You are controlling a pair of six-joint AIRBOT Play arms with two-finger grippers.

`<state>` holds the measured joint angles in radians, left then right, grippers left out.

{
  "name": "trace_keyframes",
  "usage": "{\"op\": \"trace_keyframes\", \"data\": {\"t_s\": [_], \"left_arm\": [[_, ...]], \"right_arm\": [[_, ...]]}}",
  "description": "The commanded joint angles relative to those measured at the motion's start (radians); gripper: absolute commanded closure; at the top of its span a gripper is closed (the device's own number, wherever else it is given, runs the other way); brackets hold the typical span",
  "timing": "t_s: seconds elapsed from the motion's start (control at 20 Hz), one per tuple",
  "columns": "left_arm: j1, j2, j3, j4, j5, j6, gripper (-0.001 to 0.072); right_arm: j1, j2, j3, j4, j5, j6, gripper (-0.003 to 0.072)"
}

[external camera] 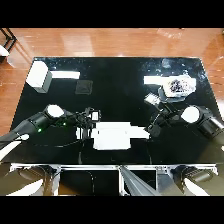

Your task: Fold the box and place the chain.

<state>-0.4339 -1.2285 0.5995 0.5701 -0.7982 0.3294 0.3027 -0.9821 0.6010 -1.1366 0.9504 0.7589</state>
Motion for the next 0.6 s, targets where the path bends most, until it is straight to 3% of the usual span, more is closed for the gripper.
{"op": "trace_keyframes", "data": {"t_s": [0.0,0.2,0.55], "left_arm": [[0.002,-0.024,-0.003,-0.005,-0.006,0.038,0.0692],[-0.005,-0.072,0.001,-0.006,-0.008,0.033,0.0693],[-0.008,-0.075,0.004,-0.01,-0.005,0.034,0.0692]], "right_arm": [[0.071,-0.002,-0.021,0.086,-0.032,-0.05,-0.0006],[0.122,-0.002,-0.06,0.084,-0.08,-0.064,-0.0006],[0.126,-0.002,-0.073,0.081,0.005,-0.266,-0.0007]]}}
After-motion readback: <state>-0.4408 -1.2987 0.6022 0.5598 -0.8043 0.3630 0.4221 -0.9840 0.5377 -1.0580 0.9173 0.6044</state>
